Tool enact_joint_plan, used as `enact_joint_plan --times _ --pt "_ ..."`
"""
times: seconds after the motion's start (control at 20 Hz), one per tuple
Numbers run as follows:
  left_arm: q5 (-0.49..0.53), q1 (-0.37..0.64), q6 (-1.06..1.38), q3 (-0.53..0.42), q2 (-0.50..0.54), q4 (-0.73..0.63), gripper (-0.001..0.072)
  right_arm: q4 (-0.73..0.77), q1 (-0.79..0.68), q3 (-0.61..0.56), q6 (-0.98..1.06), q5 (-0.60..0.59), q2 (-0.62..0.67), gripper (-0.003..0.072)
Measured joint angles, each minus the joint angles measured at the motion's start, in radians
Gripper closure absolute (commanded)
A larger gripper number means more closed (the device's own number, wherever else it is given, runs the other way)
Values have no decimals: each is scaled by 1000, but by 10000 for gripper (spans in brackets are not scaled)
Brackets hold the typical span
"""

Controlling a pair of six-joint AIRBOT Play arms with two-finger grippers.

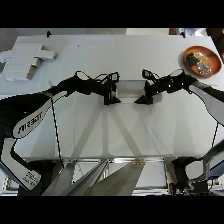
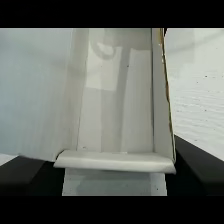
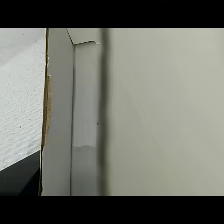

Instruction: Fold the box and place the chain.

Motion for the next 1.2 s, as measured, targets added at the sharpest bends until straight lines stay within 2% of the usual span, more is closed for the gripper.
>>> enact_joint_plan --times 0.1,0.15,0.25,0.3,1.2 --pt "0 0 -2 0 0 6 108 0 0 0 0 0 0 91" --pt "0 0 -2 0 0 8 142 0 0 0 0 0 0 91" --pt "-1 0 -3 0 0 10 390 -1 0 0 0 0 0 91" --pt "-1 0 -3 0 0 10 420 -1 0 0 0 0 0 91" --pt "-3 0 -5 0 1 13 430 -1 0 0 0 -2 0 91"
